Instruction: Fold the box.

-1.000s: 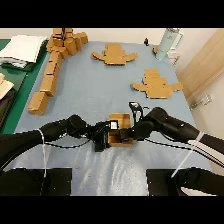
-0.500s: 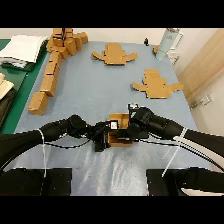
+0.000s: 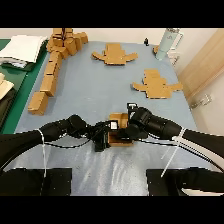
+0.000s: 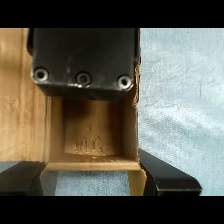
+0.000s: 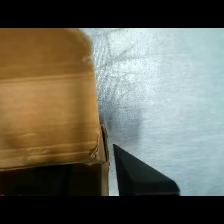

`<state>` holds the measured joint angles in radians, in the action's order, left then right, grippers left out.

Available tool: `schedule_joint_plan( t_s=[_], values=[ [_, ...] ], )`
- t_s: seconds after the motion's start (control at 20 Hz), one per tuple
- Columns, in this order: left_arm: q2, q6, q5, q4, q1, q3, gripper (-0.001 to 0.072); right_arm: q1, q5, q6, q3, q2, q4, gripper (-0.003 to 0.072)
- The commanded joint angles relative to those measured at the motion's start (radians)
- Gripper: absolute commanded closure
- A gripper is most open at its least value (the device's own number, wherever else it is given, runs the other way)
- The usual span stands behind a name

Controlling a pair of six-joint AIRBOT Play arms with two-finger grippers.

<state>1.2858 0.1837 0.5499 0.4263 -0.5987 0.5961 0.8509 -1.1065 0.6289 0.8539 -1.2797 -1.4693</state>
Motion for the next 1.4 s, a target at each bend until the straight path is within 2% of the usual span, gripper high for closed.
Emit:
schedule_joint_plan(
  t_s=[0.0,0.15,0.6,0.65,0.7,0.85,0.9,0.95,1.0,1.05,1.2,1.25,1.35],
  values=[
    [0.001,0.002,0.0,0.0,0.0,0.0,0.0228,-0.001,-0.01,0.008,0.001,0.011,0.004,0.0258],
    [0.001,0.002,0.0,0.0,0.0,0.0,0.0228,-0.001,-0.029,0.008,0.011,0.034,0.003,0.0257],
    [0.001,0.002,0.0,0.0,0.0,0.0,0.0228,-0.01,-0.212,0.032,0.095,0.172,0.046,0.027],
    [0.001,0.002,0.0,0.0,0.0,0.0,0.0228,-0.024,-0.238,0.049,0.095,0.185,0.06,0.031],
    [0.001,0.002,0.0,0.0,0.0,0.0,0.0228,-0.047,-0.263,0.065,0.095,0.193,0.072,0.0389],
    [0.001,0.002,0.0,0.0,0.0,0.0,0.0228,-0.164,-0.269,0.161,0.094,0.196,0.093,0.0398],
    [0.001,0.002,0.0,0.0,0.0,0.0,0.0228,-0.215,-0.243,0.216,0.094,0.191,0.085,0.0486],
    [0.001,0.002,0.0,0.0,0.0,0.0,0.0228,-0.282,-0.206,0.29,0.094,0.177,0.06,0.0628],
    [0.001,0.002,0.0,0.0,0.0,0.0,0.0228,-0.355,-0.165,0.372,0.094,0.155,0.007,0.0686],
    [0.001,0.002,0.0,0.0,0.0,0.0,0.0227,-0.443,-0.111,0.483,0.094,0.122,-0.095,0.0686],
    [0.001,0.002,0.0,0.0,0.0,0.0,0.0228,-0.7,0.007,0.901,0.094,-0.018,-0.618,0.0687],
    [0.001,0.002,0.0,0.0,0.0,0.0,0.0228,-0.771,-0.003,1.051,0.094,-0.084,-0.813,0.0687],
    [0.001,0.002,0.0,0.0,0.0,0.0,0.0228,-0.852,-0.087,1.278,0.095,-0.212,-1.108,0.0687]
  ],
)
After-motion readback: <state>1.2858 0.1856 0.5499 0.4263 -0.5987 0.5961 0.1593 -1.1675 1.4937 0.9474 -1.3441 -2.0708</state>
